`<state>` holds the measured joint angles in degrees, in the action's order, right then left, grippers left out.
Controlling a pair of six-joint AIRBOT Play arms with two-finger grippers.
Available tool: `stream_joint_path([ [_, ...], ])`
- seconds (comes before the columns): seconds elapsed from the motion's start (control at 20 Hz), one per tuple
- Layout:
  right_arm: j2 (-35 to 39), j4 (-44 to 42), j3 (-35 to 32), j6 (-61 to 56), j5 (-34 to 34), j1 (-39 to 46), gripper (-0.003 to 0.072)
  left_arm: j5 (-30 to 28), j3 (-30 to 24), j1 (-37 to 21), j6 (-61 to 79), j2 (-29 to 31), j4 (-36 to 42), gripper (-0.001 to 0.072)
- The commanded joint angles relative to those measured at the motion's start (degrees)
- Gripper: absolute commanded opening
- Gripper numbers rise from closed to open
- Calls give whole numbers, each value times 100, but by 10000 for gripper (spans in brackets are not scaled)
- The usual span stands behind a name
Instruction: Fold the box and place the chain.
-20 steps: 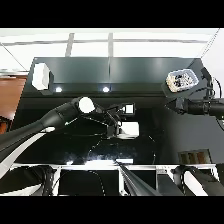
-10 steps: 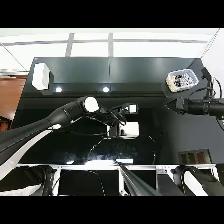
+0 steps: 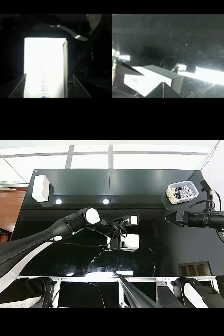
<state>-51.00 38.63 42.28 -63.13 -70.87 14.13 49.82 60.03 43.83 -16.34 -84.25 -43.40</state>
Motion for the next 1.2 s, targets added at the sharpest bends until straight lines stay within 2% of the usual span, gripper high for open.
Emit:
stream_joint_path([
  [0.0, 4, 0, 7, -2, -2, 4, 11, -98, 146, -2, -70, 0, -195, 710],
  [0.5, 4, 2, 7, 0, 15, 4, 11, 372, 162, 33, -494, -164, -262, 709],
  [0.8, 4, 2, 7, 42, 42, 4, 11, 267, 160, 81, -470, -170, -297, 710],
  [1.15, 4, 2, 7, 39, 48, 4, 11, 269, 160, 306, -476, -170, -715, 711],
])
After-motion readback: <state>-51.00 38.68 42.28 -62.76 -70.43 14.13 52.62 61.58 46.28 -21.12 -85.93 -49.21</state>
